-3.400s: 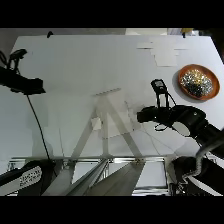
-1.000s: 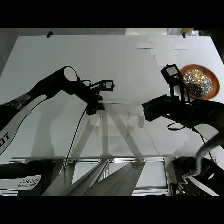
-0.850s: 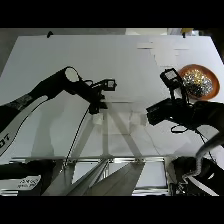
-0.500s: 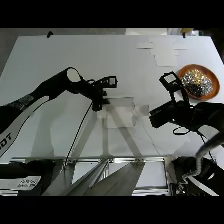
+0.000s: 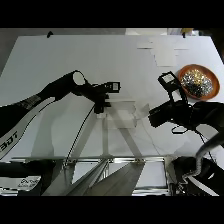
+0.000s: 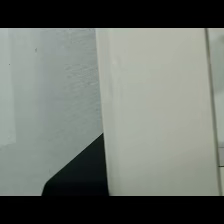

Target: Fold the box and place the chain.

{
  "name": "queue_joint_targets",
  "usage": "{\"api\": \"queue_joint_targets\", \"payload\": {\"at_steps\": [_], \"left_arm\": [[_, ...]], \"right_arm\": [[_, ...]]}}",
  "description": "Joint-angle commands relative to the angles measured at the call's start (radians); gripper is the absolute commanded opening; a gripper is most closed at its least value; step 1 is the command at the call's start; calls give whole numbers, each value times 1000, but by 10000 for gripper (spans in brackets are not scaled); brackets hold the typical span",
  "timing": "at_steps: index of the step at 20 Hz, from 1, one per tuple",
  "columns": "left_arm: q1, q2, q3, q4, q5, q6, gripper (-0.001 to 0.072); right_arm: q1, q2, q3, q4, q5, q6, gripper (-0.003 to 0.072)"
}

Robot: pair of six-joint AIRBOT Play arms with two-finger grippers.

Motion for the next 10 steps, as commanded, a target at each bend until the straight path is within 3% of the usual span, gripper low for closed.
{"api": "queue_joint_targets", "payload": {"at_steps": [1,10], "left_arm": [[-6,-5,-1,20,1,6,0],[-6,-5,-1,19,-8,7,12]], "right_arm": [[1,-1,0,0,-2,0,360],[1,-1,0,0,-5,-1,360]]}}
